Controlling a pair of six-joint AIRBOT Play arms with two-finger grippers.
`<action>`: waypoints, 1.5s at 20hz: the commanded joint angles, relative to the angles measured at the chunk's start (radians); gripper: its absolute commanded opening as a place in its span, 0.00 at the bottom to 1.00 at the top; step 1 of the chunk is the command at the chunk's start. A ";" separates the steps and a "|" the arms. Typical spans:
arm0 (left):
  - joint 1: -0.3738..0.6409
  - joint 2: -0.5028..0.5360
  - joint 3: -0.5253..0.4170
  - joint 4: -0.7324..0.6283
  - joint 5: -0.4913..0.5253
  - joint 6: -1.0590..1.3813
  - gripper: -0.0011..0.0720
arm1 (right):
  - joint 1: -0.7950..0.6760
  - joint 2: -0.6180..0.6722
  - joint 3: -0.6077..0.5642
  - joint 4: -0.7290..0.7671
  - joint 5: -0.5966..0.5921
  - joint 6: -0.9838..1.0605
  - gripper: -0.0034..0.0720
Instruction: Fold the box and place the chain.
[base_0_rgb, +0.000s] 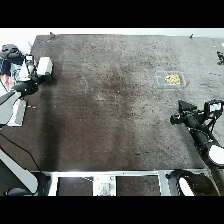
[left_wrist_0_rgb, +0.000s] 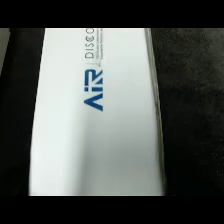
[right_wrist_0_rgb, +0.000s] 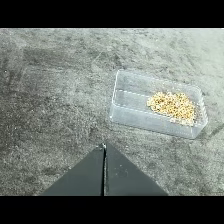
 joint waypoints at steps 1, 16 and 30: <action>0.000 0.000 0.000 0.002 0.005 -0.001 0.99 | 0.000 0.000 0.000 0.000 0.000 0.000 0.06; 0.003 0.475 0.002 0.008 -0.246 -0.044 0.02 | 0.000 0.000 0.000 0.000 0.000 0.000 0.06; -0.118 1.304 -0.692 0.009 -0.005 0.026 0.02 | 0.000 0.000 0.000 0.000 0.000 0.000 0.06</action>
